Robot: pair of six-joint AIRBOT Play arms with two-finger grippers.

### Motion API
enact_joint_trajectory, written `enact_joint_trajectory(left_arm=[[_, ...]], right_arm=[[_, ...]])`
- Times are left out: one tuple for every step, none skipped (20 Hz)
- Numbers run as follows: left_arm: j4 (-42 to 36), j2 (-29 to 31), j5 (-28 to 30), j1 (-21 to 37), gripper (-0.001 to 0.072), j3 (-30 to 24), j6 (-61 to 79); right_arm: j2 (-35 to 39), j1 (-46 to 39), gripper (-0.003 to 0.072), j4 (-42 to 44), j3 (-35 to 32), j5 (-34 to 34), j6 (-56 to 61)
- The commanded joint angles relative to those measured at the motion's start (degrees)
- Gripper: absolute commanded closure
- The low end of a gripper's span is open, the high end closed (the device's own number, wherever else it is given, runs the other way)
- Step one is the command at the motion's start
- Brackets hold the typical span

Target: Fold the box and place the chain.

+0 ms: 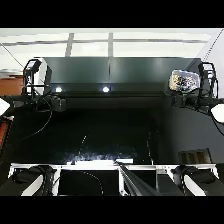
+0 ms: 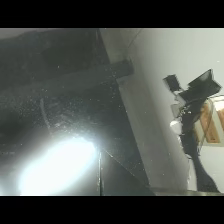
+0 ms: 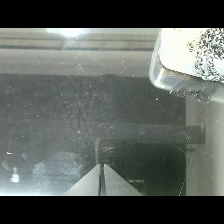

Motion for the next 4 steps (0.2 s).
enact_joint_trajectory(left_arm=[[-0.04,0.04,-0.02,0.04,0.0676,-0.02,0.0],[-0.02,0.04,-0.02,0.04,0.0676,-0.02,0.0],[-0.02,0.04,-0.02,0.04,0.0676,-0.02,0.0],[-0.04,0.04,-0.02,0.04,0.0676,-0.02,0.0]], right_arm=[[0.04,0.02,0.0644,0.02,0.0,-0.02,0.02],[0.04,0.02,0.0644,0.02,-0.02,-0.02,0.02],[0.04,0.02,0.0644,0.02,0.0,-0.02,0.02],[0.04,0.02,0.0644,0.02,0.0,-0.02,0.0]])
